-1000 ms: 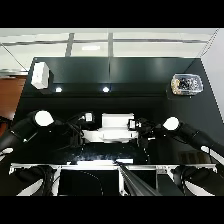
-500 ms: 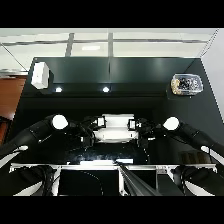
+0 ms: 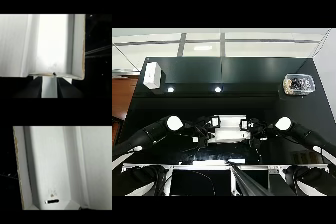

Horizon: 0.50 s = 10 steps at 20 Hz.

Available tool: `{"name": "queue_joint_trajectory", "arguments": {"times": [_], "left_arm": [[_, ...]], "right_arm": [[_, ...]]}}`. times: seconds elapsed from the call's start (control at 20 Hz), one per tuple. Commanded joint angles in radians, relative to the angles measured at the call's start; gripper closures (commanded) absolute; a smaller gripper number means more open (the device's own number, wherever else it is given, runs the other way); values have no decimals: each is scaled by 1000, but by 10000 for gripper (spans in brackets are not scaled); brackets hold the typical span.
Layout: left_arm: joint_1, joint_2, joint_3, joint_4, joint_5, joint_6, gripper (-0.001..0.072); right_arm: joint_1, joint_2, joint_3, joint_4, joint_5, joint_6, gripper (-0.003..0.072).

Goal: Fold the box and place the chain.

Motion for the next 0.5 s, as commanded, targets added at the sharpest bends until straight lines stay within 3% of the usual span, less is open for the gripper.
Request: {"name": "queue_joint_trajectory", "arguments": {"times": [0.0, 0.45], "left_arm": [[-1, -1, 0, -75, 2, 0, 489], [-3, -49, -5, -94, 11, 4, 491]], "right_arm": [[1, 0, -1, 0, 0, 0, 378], [1, 0, -1, 0, 0, 0, 377]]}}
